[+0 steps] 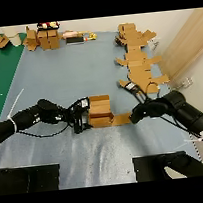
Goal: Fold the box.
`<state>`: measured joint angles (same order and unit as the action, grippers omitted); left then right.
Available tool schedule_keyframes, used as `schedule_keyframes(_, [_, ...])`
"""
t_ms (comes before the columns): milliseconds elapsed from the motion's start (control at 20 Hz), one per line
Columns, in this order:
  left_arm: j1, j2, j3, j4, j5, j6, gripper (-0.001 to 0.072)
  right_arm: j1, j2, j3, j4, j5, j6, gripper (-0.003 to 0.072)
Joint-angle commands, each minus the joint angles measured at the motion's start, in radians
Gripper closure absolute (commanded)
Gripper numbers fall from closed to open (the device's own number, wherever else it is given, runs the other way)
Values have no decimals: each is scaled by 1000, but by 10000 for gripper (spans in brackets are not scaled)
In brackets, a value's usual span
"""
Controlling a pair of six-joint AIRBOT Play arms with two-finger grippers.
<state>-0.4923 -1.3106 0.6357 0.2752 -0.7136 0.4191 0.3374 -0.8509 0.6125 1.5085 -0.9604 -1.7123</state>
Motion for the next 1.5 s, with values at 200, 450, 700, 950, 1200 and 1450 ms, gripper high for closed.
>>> schedule_keyframes(200, [0,-1,1,1,-1,2,168,-389,-82,-19,376,23,65,685])
schedule_keyframes(450, [-1,-1,1,1,-1,2,168,-334,-236,-58,586,36,-52,685])
schedule_keyframes(700, [0,-1,1,1,0,2,168,-214,-240,-57,677,20,-69,685])
schedule_keyframes(950, [0,-1,1,1,-1,2,168,-121,-206,-56,776,18,-69,685])
schedule_keyframes(1200, [-1,-1,1,1,-1,2,168,-99,-85,-47,777,16,-46,682])
schedule_keyframes(1450, [0,-1,1,1,-1,2,168,-99,-56,-42,754,16,-29,386])
